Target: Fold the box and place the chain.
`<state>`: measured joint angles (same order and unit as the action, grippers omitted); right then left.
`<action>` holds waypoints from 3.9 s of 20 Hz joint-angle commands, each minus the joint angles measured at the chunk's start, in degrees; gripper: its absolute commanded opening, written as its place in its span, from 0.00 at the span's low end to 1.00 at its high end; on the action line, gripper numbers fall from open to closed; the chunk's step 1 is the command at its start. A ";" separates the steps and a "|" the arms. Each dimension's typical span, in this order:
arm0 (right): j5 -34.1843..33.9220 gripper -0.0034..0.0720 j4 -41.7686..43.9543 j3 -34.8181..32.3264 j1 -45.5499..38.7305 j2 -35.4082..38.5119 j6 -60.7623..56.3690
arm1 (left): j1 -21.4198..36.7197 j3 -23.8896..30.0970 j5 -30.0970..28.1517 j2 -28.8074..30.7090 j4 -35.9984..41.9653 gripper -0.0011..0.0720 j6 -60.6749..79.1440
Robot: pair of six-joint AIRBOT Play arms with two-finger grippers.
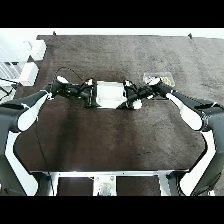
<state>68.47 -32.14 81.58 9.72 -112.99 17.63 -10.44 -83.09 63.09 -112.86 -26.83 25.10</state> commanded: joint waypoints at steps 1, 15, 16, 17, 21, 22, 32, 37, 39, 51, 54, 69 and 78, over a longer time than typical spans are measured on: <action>0.13 0.65 0.00 -0.02 0.07 -0.02 -0.02 | 0.02 -0.07 -0.50 -0.04 0.17 0.99 -1.55; 0.13 0.65 0.00 -0.02 0.07 -0.02 -0.02 | 0.02 -0.90 -0.33 -1.36 1.77 0.99 -0.15; 0.13 0.65 0.00 -0.02 0.09 -0.02 -0.02 | 0.02 -0.90 -0.28 -1.36 1.77 0.99 -0.07; 0.13 0.65 0.00 -0.02 0.07 -0.02 -0.02 | 0.02 -0.90 -0.28 -1.36 1.77 0.98 0.04; 0.13 0.65 0.00 -0.02 0.07 -0.02 -0.02 | 0.02 -0.96 -0.35 -1.70 2.08 0.93 0.46; 0.13 0.65 0.00 -0.02 0.07 -0.02 -0.02 | 0.02 -1.20 -0.04 -1.79 2.10 0.93 0.46; 0.13 0.65 0.00 -0.02 0.07 -0.02 -0.02 | 0.02 -1.97 1.79 -1.79 0.26 0.95 2.19; 0.13 0.65 0.00 -0.02 0.07 -0.02 -0.02 | 0.00 -2.45 2.71 -1.81 -0.57 1.00 3.50; 0.13 0.65 0.00 -0.02 0.07 -0.02 0.00 | 0.00 -2.45 2.78 -1.81 -0.55 1.00 3.56; 0.13 0.65 0.00 -0.02 0.07 -0.02 0.00 | -0.46 -4.83 4.63 -4.13 1.49 0.98 2.36; 0.13 0.65 0.00 -0.02 0.07 -0.02 -0.02 | -0.44 -4.83 4.35 -4.20 1.44 0.98 2.40; 0.13 0.65 0.00 -0.02 0.07 -0.02 -0.02 | -1.53 -4.92 2.51 -5.49 1.44 0.93 3.93; 0.13 0.65 0.00 -0.02 0.07 -0.02 -0.02 | -1.53 -4.90 2.05 -5.44 1.53 0.44 3.85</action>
<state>68.38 -32.12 81.56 9.76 -112.97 17.63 -11.94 -87.94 65.71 -118.28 -25.47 29.02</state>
